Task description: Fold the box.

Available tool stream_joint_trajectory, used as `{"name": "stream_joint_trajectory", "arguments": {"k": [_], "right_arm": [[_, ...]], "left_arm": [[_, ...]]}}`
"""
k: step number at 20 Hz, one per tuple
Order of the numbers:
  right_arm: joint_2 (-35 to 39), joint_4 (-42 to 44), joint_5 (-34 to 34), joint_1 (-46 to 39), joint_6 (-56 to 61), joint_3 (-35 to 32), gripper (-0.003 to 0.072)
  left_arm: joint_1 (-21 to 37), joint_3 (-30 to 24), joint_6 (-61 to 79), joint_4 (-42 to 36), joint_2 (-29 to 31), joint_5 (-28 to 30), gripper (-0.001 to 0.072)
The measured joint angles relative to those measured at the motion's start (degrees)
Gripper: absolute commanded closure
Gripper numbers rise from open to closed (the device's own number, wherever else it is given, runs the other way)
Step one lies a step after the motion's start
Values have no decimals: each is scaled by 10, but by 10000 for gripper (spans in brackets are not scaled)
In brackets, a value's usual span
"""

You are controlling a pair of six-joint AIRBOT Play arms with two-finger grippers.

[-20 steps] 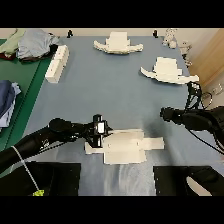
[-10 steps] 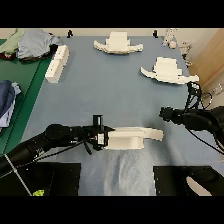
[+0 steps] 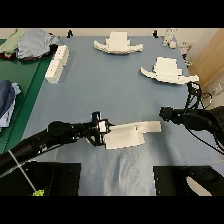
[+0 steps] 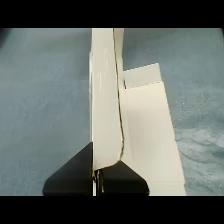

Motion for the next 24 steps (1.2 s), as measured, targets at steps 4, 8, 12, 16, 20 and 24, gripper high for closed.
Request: {"name": "stream_joint_trajectory", "arguments": {"k": [4,8,12,16,20,24], "right_arm": [[0,2,2,0,0,0,423],[0,4,3,0,0,0,424],[0,4,4,0,0,0,424],[-2,4,4,0,0,0,424],[-11,7,5,0,0,0,424],[-19,9,7,0,0,0,424]], "left_arm": [[71,55,-61,52,-74,-103,699],[100,99,-129,125,-125,-200,698],[114,129,-187,171,-140,-264,698],[120,143,-209,192,-143,-317,698],[155,178,-227,198,-157,-336,698],[190,221,-242,198,-209,-370,697]]}}
